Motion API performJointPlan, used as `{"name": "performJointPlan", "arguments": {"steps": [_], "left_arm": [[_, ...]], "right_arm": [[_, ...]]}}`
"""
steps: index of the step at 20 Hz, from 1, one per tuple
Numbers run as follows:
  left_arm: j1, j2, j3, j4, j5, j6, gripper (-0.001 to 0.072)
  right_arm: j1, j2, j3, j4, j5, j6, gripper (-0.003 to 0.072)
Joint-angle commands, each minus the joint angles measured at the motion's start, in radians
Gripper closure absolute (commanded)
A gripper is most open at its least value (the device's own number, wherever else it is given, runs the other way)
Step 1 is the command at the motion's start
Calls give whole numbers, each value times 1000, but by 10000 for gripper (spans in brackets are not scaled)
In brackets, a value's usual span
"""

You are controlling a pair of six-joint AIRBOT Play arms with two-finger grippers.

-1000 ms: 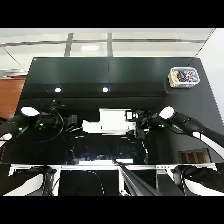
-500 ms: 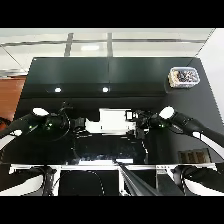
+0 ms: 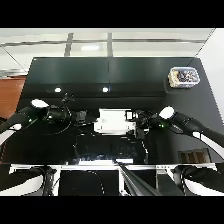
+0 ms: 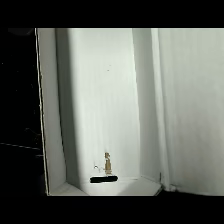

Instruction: Fold the box and place the chain.

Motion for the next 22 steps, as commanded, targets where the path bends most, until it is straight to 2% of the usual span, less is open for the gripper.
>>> {"name": "performJointPlan", "arguments": {"steps": [1, 6, 7, 8, 16, 19, 22], "left_arm": [[-49, 0, 28, -9, -25, -28, 87], [-111, 0, 67, 7, -16, -96, 95], [-115, 0, 76, 20, -16, -106, 194], [-118, 0, 85, 35, -16, -108, 255], [-199, 0, 172, 274, 27, -303, 255], [-270, 0, 205, 329, 72, -389, 255], [-359, 0, 245, 481, 147, -576, 255]], "right_arm": [[1, 0, 1, 0, 0, 0, 485], [1, 0, 1, 0, 0, 0, 484], [1, 0, 1, 0, 0, 0, 485], [1, 0, 1, 0, 0, 0, 485], [1, 0, 1, 1, 0, 0, 485], [1, 0, 1, 1, 0, 0, 485], [1, 0, 1, 0, -1, 0, 485]]}}
